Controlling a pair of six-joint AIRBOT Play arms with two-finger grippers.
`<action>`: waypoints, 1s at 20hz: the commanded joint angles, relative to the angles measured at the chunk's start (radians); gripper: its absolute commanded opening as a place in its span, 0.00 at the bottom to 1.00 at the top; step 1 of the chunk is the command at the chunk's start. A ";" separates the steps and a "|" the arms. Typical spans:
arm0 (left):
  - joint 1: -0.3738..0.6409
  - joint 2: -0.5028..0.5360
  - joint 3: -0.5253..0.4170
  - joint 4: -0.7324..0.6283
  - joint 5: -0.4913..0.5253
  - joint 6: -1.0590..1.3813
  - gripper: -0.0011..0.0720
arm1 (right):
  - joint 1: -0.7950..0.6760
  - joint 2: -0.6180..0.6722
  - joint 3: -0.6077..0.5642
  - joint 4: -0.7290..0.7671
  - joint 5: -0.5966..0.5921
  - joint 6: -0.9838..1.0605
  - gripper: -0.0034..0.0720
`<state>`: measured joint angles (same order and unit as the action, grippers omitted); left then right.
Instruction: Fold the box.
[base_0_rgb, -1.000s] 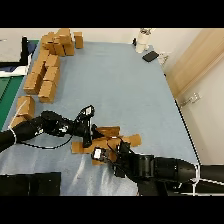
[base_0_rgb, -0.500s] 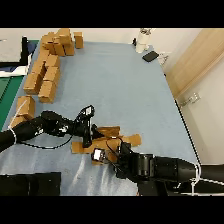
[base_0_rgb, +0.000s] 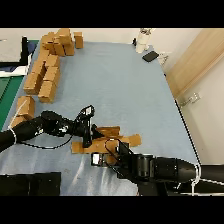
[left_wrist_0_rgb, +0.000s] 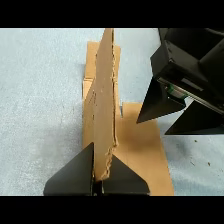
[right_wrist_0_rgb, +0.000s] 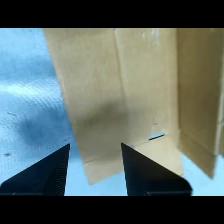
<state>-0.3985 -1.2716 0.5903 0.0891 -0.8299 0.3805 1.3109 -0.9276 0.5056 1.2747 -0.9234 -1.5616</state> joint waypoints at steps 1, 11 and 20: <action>0.000 0.000 0.001 0.000 0.000 0.000 0.03 | 0.000 -0.001 0.000 -0.053 0.022 -0.009 0.68; 0.000 0.000 0.001 0.000 0.000 0.000 0.03 | 0.004 -0.001 -0.024 0.029 0.024 -0.048 0.68; 0.000 0.000 0.001 0.000 0.000 0.000 0.03 | 0.003 -0.002 -0.025 -0.094 0.032 -0.037 0.67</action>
<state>-0.3985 -1.2716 0.5903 0.0891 -0.8299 0.3805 1.3136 -0.9287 0.4812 1.2240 -0.8940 -1.6047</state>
